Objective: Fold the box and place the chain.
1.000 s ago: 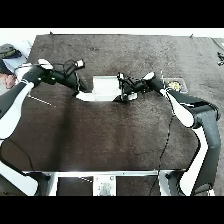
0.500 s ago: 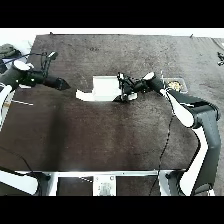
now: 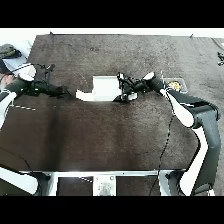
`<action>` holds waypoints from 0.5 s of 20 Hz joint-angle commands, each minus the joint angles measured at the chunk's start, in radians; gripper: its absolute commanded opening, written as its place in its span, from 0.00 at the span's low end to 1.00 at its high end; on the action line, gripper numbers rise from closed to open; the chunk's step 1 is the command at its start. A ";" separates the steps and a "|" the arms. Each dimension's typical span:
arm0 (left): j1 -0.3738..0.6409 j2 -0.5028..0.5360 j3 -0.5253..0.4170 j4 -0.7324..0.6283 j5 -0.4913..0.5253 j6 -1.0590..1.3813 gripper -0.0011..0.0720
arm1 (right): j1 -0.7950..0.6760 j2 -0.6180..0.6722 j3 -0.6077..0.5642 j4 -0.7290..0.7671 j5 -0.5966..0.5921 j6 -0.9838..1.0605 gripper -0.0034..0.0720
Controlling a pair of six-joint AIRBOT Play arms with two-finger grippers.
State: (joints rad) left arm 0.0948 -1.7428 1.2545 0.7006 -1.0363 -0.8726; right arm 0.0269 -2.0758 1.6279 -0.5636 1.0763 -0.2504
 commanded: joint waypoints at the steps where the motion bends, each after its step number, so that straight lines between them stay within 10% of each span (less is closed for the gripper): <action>1: -0.001 -0.061 -0.006 -0.113 -0.009 0.017 0.03 | 0.001 0.000 0.000 0.000 0.000 0.000 0.57; 10: -0.077 -0.125 -0.006 -0.281 -0.014 0.095 0.03 | 0.001 0.000 0.000 0.000 0.000 0.000 0.57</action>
State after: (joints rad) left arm 0.0513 -1.8515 1.2491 0.4679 -1.0710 -0.7933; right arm 0.0269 -2.0758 1.6279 -0.5636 1.0763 -0.2504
